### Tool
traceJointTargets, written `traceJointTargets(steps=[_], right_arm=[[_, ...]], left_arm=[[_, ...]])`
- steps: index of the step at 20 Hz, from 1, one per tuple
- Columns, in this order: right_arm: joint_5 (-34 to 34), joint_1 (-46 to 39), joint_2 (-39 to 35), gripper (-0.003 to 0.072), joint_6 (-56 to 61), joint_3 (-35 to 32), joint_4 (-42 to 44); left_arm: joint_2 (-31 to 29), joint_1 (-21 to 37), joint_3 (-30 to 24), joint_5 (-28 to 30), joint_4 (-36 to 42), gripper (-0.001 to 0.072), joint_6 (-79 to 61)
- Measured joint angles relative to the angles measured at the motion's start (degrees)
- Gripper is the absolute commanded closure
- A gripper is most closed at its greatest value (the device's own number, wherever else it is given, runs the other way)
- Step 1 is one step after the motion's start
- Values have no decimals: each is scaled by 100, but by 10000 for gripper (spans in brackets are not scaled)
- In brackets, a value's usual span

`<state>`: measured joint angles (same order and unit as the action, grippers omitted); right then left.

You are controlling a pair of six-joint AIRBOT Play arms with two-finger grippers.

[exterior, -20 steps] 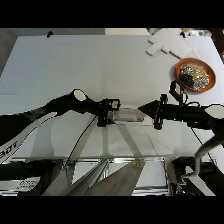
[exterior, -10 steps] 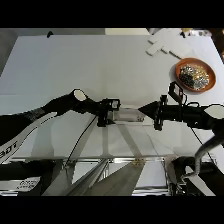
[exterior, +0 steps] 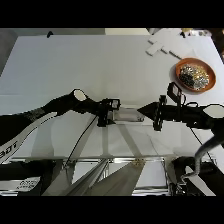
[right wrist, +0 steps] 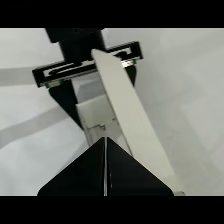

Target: Fold the box and place the chain.

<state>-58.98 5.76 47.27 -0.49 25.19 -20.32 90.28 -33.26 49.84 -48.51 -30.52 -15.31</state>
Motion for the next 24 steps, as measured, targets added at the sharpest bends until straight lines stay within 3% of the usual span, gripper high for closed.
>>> traceJointTargets(steps=[9, 24], right_arm=[[1287, 977, 442, 674, 0, -2, 166], [1504, 1067, 476, 673, 0, -2, 76]], left_arm=[[98, 0, 2, -20, 42, 704, 24], [162, 0, 7, 17, 11, 701, 28]])
